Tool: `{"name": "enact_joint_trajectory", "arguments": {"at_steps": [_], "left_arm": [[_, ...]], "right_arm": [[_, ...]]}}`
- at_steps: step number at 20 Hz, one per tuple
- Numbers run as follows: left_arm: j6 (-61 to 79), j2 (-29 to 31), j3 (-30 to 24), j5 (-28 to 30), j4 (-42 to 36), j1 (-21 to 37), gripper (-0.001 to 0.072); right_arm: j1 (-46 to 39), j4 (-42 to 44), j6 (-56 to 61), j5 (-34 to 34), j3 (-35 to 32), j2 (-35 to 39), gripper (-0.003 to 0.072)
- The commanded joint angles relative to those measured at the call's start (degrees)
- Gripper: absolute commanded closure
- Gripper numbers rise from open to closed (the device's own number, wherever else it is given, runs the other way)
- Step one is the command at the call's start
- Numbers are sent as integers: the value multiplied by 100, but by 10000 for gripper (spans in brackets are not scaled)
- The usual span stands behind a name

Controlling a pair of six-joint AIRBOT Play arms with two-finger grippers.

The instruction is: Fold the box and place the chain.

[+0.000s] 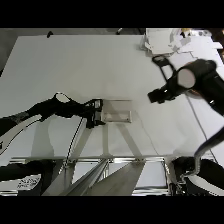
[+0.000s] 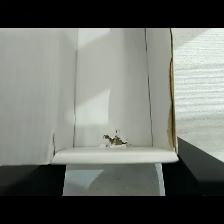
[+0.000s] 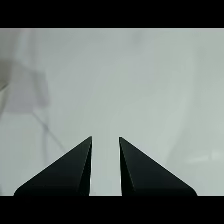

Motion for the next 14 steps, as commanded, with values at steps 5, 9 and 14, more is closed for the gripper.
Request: {"name": "enact_joint_trajectory", "arguments": {"at_steps": [5, 9, 14], "left_arm": [[0, 4, -2, -2, 0, 0, 505], [0, 4, -2, 0, 2, 0, 505], [0, 4, -2, 0, 2, 0, 505]], "right_arm": [[-2933, 22, -1226, -1405, 599, -1025, 522], [-3521, 59, -1287, -2041, 634, -1790, 519], [-3845, 535, -772, -2787, 634, -2369, 380]]}}
